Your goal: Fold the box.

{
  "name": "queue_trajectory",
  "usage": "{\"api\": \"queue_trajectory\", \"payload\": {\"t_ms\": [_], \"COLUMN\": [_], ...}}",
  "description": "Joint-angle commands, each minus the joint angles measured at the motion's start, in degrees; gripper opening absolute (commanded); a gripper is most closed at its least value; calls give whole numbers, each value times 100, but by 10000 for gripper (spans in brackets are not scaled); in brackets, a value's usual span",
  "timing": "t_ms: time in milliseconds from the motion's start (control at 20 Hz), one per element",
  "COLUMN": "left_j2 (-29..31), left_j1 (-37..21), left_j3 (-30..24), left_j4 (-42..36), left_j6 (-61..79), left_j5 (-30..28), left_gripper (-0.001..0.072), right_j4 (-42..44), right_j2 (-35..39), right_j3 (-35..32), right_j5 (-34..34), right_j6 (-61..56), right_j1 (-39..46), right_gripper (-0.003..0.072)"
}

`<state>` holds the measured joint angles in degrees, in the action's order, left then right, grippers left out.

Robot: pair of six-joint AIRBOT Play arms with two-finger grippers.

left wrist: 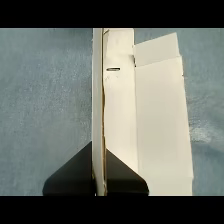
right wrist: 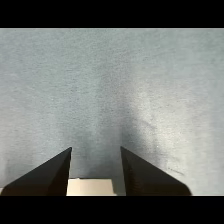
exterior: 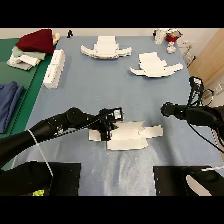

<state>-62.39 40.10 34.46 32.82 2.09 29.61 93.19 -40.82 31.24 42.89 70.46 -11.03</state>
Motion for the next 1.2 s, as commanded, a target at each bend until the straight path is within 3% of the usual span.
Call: {"api": "queue_trajectory", "payload": {"t_ms": [0, 150, 600, 950, 1000, 1050, 1150], "left_j2": [61, 57, -459, -496, -496, -496, -496], "left_j1": [-382, -632, -616, -616, -616, -616, -616], "left_j3": [271, 420, 433, 433, 433, 433, 433], "left_j4": [61, 11, -155, -153, -153, -153, -151], "left_j6": [-63, 9, 48, -22, -22, -42, -63], "left_j5": [944, 1493, 1519, 1674, 1755, 1856, 2052], "left_gripper": [13, 13, 15, 15, 15, 16, 15], "right_j4": [61, 192, 442, 487, 551, 621, 739], "right_j2": [4, 4, 4, 7, 7, 7, 7], "right_j3": [2, 2, 2, 4, 4, 4, 4], "right_j5": [26, 22, 24, 256, 348, 442, 682], "right_j6": [-15, -15, -13, -13, -11, 9, 11], "right_j1": [-4, -7, -11, -11, -13, -13, -13], "right_gripper": [484, 484, 484, 482, 463, 395, 378]}}
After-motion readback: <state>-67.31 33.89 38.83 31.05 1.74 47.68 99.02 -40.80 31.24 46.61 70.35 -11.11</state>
